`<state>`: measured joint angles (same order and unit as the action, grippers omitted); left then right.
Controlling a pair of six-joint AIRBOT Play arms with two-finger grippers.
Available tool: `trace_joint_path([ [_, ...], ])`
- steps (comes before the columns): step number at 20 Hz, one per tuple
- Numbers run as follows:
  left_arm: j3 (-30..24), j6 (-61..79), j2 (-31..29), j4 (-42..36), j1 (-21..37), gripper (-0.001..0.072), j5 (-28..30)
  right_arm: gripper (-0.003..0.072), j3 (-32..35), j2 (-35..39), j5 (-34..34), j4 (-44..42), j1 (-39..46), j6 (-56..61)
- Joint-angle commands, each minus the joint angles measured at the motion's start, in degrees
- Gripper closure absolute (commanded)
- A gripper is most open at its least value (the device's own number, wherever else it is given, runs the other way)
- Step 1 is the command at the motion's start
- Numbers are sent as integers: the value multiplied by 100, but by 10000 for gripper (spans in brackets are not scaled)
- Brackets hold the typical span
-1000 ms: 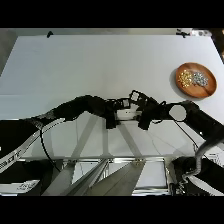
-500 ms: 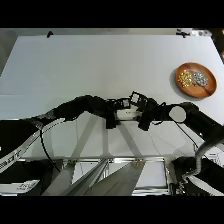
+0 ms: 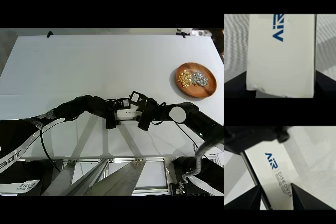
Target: Fold the box and place the chain.
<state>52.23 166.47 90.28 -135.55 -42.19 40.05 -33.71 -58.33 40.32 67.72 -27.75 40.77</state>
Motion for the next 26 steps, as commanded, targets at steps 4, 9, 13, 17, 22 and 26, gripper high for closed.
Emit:
trace_joint_path([
  [4, -2, 0, -4, 0, -4, 394, 0, 354, -26, 2, -216, 564, 2, 675],
  [9, -2, 0, -7, 0, -4, 394, 0, 352, -20, -9, -37, 599, 2, 601],
  [13, -2, 0, -7, 0, -4, 394, 0, 244, -26, 136, 39, 533, 2, 527],
  [17, -2, 0, -4, 0, -4, 394, 0, 244, -26, 448, 57, 553, 2, 527],
  [22, -2, 0, -4, 0, -4, 394, 2, 244, -28, 625, -63, 551, 2, 527],
  [26, -2, 0, -4, 0, -4, 394, 0, 296, -24, 636, -122, 474, 2, 529],
])
